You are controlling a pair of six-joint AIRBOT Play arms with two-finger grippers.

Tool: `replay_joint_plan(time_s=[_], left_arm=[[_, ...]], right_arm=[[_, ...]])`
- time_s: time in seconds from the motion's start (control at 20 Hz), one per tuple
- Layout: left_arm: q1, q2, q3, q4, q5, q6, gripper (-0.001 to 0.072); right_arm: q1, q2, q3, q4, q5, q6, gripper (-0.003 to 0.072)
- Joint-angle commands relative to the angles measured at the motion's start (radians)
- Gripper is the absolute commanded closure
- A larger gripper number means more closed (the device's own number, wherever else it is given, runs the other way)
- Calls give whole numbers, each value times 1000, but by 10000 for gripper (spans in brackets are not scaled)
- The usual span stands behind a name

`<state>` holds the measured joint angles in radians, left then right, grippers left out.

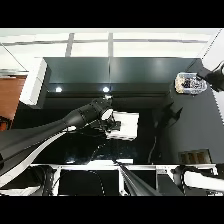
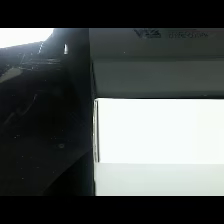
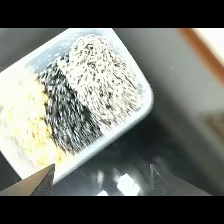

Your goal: Fold the box and place the chain.

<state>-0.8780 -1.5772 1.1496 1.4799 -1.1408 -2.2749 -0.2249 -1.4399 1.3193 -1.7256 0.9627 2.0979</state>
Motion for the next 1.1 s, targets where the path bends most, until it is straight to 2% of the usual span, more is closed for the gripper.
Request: replay_joint_plan(time_s=[0.0,0.1,0.3,0.8,0.85,0.9,0.95,1.0,1.05], left_arm=[[1,0,-1,0,-4,0,681],[1,0,-1,0,-18,0,681],[1,0,-1,0,-41,0,681],[1,0,-1,0,-49,0,682],[1,0,-1,0,-49,0,681],[1,0,-1,0,-50,0,682],[1,0,-1,0,-50,0,682],[1,0,-1,0,-50,0,682],[1,0,-1,0,-50,0,682]], right_arm=[[-62,-297,350,165,251,-47,-22],[-62,-394,463,163,300,-46,-22],[-74,-498,557,154,309,-41,-21],[-108,-575,571,152,250,-41,-20],[-108,-581,571,171,243,-42,3],[-108,-584,571,190,239,-45,214],[-108,-583,571,206,236,-46,368],[-108,-579,573,208,238,-46,617],[-108,-570,579,206,246,-51,673]])
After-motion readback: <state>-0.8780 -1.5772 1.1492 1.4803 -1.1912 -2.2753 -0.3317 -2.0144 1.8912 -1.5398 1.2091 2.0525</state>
